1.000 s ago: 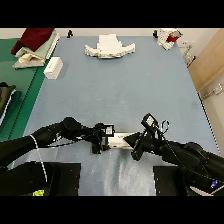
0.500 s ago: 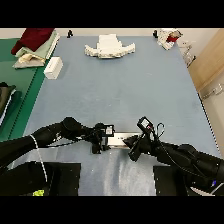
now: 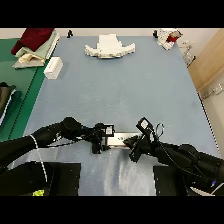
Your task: Fold the box.
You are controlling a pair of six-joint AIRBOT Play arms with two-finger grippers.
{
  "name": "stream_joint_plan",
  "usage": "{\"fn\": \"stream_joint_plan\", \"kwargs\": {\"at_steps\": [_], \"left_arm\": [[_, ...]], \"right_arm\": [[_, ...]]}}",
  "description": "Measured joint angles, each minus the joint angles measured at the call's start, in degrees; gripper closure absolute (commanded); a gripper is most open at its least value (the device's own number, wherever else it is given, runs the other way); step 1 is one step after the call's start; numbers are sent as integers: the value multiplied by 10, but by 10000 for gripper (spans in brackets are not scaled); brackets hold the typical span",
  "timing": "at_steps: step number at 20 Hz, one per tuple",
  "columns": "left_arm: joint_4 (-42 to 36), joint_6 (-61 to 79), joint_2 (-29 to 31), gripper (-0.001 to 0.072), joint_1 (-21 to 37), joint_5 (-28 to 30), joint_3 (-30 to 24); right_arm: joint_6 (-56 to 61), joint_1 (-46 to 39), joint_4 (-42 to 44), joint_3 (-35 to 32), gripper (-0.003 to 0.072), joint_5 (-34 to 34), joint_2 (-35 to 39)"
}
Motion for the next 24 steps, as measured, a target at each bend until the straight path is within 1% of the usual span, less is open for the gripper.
{"fn": "stream_joint_plan", "kwargs": {"at_steps": [6, 8, 10, 12, 16, 19, 21, 24], "left_arm": [[0, 0, 0, 248, 0, 0, 0], [0, 0, 0, 248, 0, 0, 0], [0, 0, 0, 248, 0, 0, 0], [0, 0, 0, 248, 0, 0, 0], [0, 0, 0, 248, 0, 0, 0], [0, 0, 0, 248, 0, 0, 0], [0, 0, 0, 248, 0, 0, 0], [0, 0, 0, 248, 0, 0, 0]], "right_arm": [[0, 0, -42, 19, 678, -7, 41], [0, -5, -63, 33, 678, -31, 45], [0, -21, -85, 55, 678, -72, 46], [2, -48, -106, 87, 678, -138, 41], [1, -133, -150, 188, 683, -306, -3], [-29, -207, -164, 280, 682, -428, -65], [-51, -252, -174, 342, 683, -498, -116], [-79, -301, -193, 419, 682, -575, -192]]}}
